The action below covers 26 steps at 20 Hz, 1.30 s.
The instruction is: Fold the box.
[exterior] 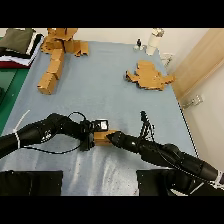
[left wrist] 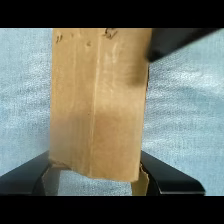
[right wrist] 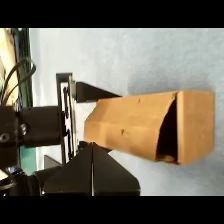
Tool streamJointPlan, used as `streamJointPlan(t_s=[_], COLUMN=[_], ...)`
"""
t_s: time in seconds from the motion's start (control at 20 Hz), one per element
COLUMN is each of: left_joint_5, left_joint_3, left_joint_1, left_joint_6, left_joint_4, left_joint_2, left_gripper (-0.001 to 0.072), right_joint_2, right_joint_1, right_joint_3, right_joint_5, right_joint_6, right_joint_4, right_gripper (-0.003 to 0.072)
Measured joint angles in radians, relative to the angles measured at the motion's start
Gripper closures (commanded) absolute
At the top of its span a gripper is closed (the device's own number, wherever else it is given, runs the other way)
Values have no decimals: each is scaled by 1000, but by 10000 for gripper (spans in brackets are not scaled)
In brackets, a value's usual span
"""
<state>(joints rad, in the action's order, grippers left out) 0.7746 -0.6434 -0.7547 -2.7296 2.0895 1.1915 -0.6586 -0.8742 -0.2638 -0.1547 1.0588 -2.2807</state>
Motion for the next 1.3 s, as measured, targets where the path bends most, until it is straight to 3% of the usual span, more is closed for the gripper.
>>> streamJointPlan(t_s=[0.85,1.15,1.3], left_joint_5=[0,0,0], left_joint_3=[0,0,0], left_joint_1=[0,0,0], left_joint_6=[0,0,0], left_joint_4=[0,0,0], left_joint_2=[0,0,0], left_gripper=[286,286,286], right_joint_2=[-145,-140,-50], right_joint_1=[-55,-55,-53], right_joint_3=[2,0,-16], right_joint_5=[33,31,-9], right_joint_6=[-15,-14,-14], right_joint_4=[11,23,84], right_gripper=[689,688,689])
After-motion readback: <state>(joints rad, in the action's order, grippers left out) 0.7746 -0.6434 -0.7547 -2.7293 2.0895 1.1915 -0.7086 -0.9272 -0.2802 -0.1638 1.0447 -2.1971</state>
